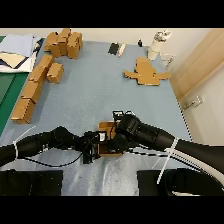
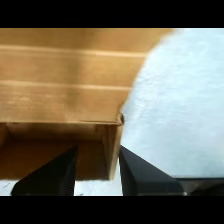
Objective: Fold the box.
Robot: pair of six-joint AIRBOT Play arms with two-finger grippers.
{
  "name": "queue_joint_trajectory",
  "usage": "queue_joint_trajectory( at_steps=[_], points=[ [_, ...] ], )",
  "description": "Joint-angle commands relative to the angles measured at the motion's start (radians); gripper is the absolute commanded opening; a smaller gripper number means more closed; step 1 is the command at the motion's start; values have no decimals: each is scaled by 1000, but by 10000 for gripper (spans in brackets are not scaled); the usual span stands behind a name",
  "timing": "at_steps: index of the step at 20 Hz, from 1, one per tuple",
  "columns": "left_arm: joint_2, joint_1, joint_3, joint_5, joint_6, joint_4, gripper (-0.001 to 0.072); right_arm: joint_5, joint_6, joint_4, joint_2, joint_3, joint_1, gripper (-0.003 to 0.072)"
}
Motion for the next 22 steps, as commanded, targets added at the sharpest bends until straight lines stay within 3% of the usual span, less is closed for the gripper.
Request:
queue_joint_trajectory(
  at_steps=[1,3,4,7,8,9,11,13,15,17,18,22],
  points=[
    [0,1,0,0,2,0,451,-96,11,-31,42,40,0,391],
    [0,1,0,0,2,0,451,-143,11,-45,79,53,0,391],
    [0,1,0,0,2,0,451,-157,11,-54,110,54,0,344],
    [0,1,0,0,2,0,451,-225,10,-191,202,40,-20,77],
    [0,1,0,0,2,0,451,-245,-8,-257,222,23,-64,68],
    [0,1,0,0,2,0,451,-232,-76,-276,229,3,-130,11],
    [0,1,0,0,2,0,451,-95,-256,-230,212,-40,-321,4],
    [0,1,0,0,2,0,451,156,-500,-25,147,-78,-523,3],
    [0,1,0,0,2,0,451,314,-970,399,44,-85,-671,3],
    [0,1,0,0,2,0,451,269,-1472,834,-56,-74,-733,3],
    [0,1,0,0,2,0,451,226,-1611,930,-98,-60,-735,3],
    [0,1,0,0,2,0,451,32,-1810,1004,-139,-32,-688,2]
  ],
)
